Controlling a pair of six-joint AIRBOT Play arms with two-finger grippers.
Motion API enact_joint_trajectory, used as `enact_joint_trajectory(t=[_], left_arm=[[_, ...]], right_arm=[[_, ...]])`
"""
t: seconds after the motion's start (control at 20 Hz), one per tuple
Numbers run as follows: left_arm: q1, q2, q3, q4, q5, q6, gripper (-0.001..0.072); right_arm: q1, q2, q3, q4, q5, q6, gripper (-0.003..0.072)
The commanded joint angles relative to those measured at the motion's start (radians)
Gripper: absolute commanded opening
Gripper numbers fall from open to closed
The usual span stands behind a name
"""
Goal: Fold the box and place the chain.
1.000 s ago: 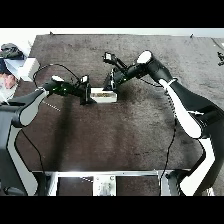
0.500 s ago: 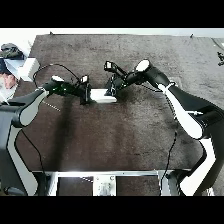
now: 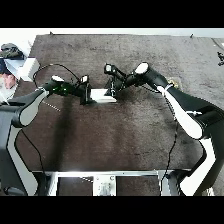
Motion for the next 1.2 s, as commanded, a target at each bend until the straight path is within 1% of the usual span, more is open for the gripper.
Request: enact_joint_trajectory(t=[0.0, 0.2, 0.35, 0.4, 0.45, 0.75, 0.9, 1.15], left_arm=[[0.001, 0.0, 0.001, 0.001, -0.001, 0.001, 0.0407], [0.001, 0.0, 0.0, 0.001, -0.001, 0.001, 0.0407], [0.001, 0.0, 0.0, 0.001, -0.001, 0.001, 0.0407], [0.001, 0.0, 0.0, 0.001, -0.001, 0.001, 0.0407], [0.001, 0.0, 0.001, 0.001, -0.001, 0.001, 0.0407], [0.001, 0.0, 0.0, 0.001, -0.001, 0.001, 0.0407], [0.001, 0.0, 0.0, 0.001, -0.001, 0.001, 0.0407], [0.001, 0.0, 0.0, 0.001, -0.001, 0.001, 0.0407]], right_arm=[[-0.001, 0.003, -0.004, 0.001, -0.036, -0.01, 0.0374], [-0.001, 0.038, -0.004, 0.021, -0.035, -0.035, 0.0373], [-0.001, 0.034, -0.004, 0.011, -0.035, -0.035, 0.0369], [0.0, 0.029, -0.005, 0.01, -0.031, -0.035, 0.0234], [0.0, 0.023, -0.005, 0.009, -0.021, -0.037, 0.0214], [0.0, 0.004, -0.006, -0.002, -0.005, -0.039, 0.0214], [0.0, 0.003, -0.006, -0.003, 0.035, -0.038, 0.0213], [0.0, -0.012, -0.009, -0.003, 0.04, -0.034, 0.0214]])
